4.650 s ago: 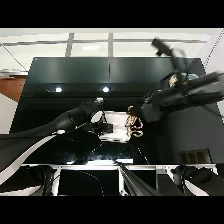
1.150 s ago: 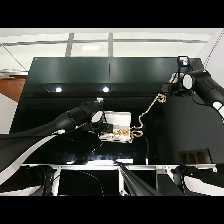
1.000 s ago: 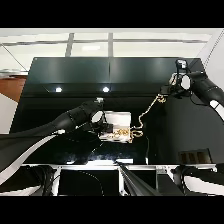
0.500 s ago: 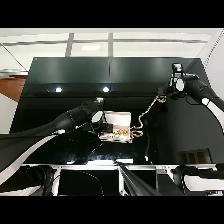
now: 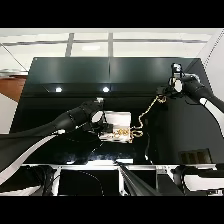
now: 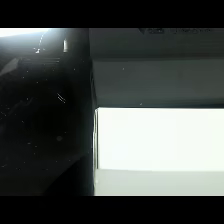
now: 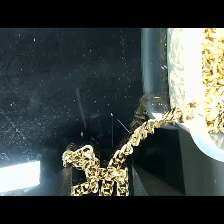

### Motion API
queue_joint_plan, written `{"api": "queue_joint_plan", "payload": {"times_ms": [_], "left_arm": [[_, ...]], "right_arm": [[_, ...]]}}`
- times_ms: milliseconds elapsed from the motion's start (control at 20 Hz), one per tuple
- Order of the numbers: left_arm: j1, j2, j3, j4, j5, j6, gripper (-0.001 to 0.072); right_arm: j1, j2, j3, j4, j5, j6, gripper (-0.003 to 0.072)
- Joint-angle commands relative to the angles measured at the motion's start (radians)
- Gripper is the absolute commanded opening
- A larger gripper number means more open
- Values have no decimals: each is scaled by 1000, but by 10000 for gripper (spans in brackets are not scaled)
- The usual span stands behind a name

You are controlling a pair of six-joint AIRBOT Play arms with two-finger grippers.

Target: Fold the box and place the chain.

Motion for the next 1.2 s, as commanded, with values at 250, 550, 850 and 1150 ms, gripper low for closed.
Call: {"api": "queue_joint_plan", "payload": {"times_ms": [250,550,850,1150], "left_arm": [[-1,-1,0,0,0,0,32],[-1,-1,0,0,0,0,32],[0,-1,0,1,1,0,32],[-1,-1,0,0,1,0,32]], "right_arm": [[0,-9,0,0,40,3,227],[0,-7,0,0,84,-8,26],[0,78,0,20,97,-73,25],[1,348,45,233,192,-322,26]]}}
